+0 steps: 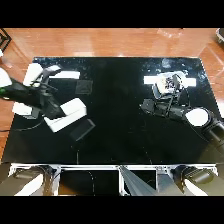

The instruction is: Fold the box and place the chain.

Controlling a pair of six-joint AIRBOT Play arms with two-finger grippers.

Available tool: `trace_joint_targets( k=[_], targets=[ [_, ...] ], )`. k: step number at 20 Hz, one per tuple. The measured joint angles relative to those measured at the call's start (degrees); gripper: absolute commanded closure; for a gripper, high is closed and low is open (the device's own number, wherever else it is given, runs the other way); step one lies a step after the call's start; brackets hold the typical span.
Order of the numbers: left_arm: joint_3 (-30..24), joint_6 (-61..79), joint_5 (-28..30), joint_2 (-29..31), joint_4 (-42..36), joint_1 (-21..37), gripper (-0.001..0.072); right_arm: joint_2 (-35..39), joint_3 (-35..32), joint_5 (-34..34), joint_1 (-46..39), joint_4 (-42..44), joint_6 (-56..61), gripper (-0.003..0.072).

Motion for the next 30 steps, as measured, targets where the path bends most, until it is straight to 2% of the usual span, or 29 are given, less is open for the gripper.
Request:
trace_joint_targets(
  k=[5, 12, 19, 22, 27, 28, 29, 30],
  targets=[
    [0.0, -5.33, -5.18, 2.19, 5.79, 14.45, 0.0689, 0.0, 0.0, -0.13, 0.0, -0.02, -2.95, 0.0664],
    [-0.04, -3.28, -7.04, 2.71, 7.13, 34.56, 0.0689, 0.0, 0.0, -2.27, 0.0, -0.02, -5.6, 0.0663],
    [-4.24, 7.06, 0.31, 2.75, 6.69, 51.21, 0.0689, 0.0, 0.0, -4.26, 0.0, 0.0, -5.97, 0.0663],
    [-8.79, 11.8, 4.85, 2.75, 5.9, 55.12, 0.0689, 0.0, 0.0, -4.63, 0.0, 0.0, -6.03, 0.0663],
    [-15.96, 16.94, 16.48, 2.03, 2.47, 57.27, 0.0686, 0.0, 0.0, -4.76, 0.0, 0.04, -5.97, 0.0663],
    [-16.81, 18.36, 18.21, 1.6, 1.38, 57.42, 0.0631, 0.0, 0.0, -4.74, 0.0, 0.09, -5.95, 0.0663],
    [-17.4, 19.65, 19.78, 1.09, 0.42, 57.51, 0.0513, 0.0, 0.0, -4.63, 0.0, 0.13, -5.9, 0.0663],
    [-17.86, 20.76, 20.72, 0.48, -0.35, 57.57, 0.0429, 0.0, 0.0, -4.59, 0.0, 0.15, -5.81, 0.0663]
  ],
)
